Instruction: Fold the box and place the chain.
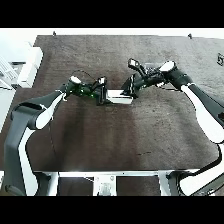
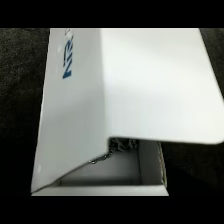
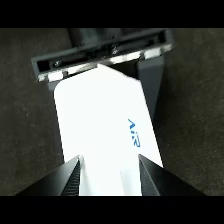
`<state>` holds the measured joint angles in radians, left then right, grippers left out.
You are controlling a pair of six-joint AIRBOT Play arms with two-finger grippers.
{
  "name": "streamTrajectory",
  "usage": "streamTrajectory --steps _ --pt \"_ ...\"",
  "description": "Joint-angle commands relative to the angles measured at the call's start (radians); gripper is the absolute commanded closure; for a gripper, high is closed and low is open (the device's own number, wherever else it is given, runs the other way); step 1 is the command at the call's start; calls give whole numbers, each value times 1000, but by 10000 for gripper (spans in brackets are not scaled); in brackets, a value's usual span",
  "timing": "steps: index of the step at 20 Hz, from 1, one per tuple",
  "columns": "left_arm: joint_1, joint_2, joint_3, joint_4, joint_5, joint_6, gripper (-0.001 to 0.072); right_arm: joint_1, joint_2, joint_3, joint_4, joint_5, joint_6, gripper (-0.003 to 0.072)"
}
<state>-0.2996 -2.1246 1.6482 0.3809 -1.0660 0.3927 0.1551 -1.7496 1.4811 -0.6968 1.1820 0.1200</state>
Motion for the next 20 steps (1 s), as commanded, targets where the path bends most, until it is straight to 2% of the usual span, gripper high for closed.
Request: streamTrajectory --steps 1,20 --pt "1 1 1 0 0 0 231 2 -1 1 -30 5 14 257" --pt "1 1 1 0 0 0 231 31 -16 0 -31 -113 3 278"
